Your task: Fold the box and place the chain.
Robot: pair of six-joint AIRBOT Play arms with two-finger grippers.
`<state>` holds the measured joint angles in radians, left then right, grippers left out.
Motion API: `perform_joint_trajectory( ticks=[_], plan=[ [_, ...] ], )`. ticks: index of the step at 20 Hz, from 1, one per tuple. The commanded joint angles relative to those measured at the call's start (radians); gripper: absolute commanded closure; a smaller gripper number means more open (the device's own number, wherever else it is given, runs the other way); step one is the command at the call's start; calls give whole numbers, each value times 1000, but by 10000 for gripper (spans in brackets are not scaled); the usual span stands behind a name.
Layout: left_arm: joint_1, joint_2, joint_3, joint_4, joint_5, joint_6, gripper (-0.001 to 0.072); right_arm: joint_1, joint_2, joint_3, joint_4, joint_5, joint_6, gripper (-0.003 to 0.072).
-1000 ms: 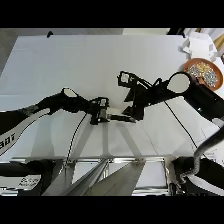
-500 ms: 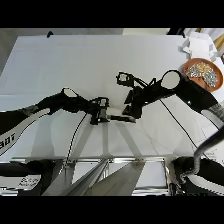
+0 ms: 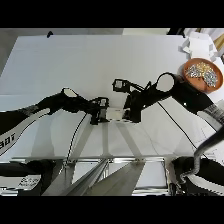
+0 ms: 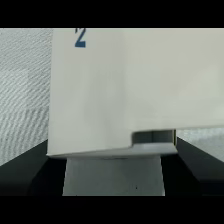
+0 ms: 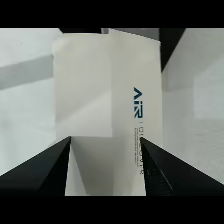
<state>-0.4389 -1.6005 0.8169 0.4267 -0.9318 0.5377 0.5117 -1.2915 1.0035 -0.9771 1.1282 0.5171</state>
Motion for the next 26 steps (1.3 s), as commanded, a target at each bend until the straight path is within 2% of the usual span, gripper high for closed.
perform_joint_trajectory(
  ticks=[1, 9, 14, 15, 16, 26],
  plan=[
    [1, 0, 0, 0, 0, 0, 556, 38, -1, 0, -57, 0, -2, 253],
    [1, 0, 0, 0, 0, 0, 556, 50, -1, -6, -152, -75, 35, 255],
    [1, 0, 0, 0, 0, 0, 556, 53, -1, -6, -153, -80, 35, 259],
    [1, 0, 0, 0, 0, 0, 556, 60, -1, -6, -165, -86, 35, 299],
    [1, 0, 0, 0, 0, 0, 556, 69, -1, -6, -176, -90, 35, 307],
    [1, 0, 0, 0, 0, 0, 556, 117, 11, -19, -171, -59, 36, 309]
  ],
)
